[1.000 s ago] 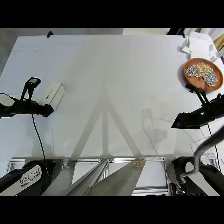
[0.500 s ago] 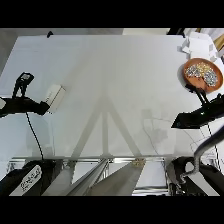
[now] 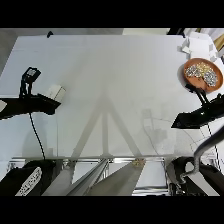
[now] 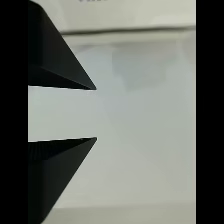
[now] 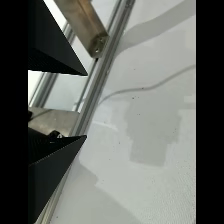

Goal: Fold the box and place the chain.

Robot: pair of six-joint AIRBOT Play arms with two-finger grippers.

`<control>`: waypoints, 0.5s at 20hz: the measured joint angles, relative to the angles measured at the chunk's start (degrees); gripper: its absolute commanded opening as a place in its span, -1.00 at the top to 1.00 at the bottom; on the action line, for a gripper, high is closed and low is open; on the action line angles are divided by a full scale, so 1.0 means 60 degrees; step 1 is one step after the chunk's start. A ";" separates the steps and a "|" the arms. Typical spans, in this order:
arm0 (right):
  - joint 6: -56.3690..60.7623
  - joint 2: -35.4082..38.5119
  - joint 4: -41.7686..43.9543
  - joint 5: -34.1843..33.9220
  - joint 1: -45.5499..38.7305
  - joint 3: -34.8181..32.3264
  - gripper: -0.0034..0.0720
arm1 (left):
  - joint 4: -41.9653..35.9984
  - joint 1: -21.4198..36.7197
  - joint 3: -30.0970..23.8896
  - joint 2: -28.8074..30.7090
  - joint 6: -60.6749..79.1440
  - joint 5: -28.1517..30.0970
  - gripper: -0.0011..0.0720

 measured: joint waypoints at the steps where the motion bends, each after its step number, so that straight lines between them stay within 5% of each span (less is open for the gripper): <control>1: 0.0000 0.0000 -0.0004 0.0000 0.0000 -0.0004 -0.20 | -0.0022 -0.0058 -0.0011 0.0025 -0.0109 -0.0076 0.13; 10: 0.0000 0.0000 0.0000 0.0000 0.0000 -0.0004 -0.20 | 0.0018 -0.0237 -0.0036 0.0084 -0.0430 -0.0270 0.13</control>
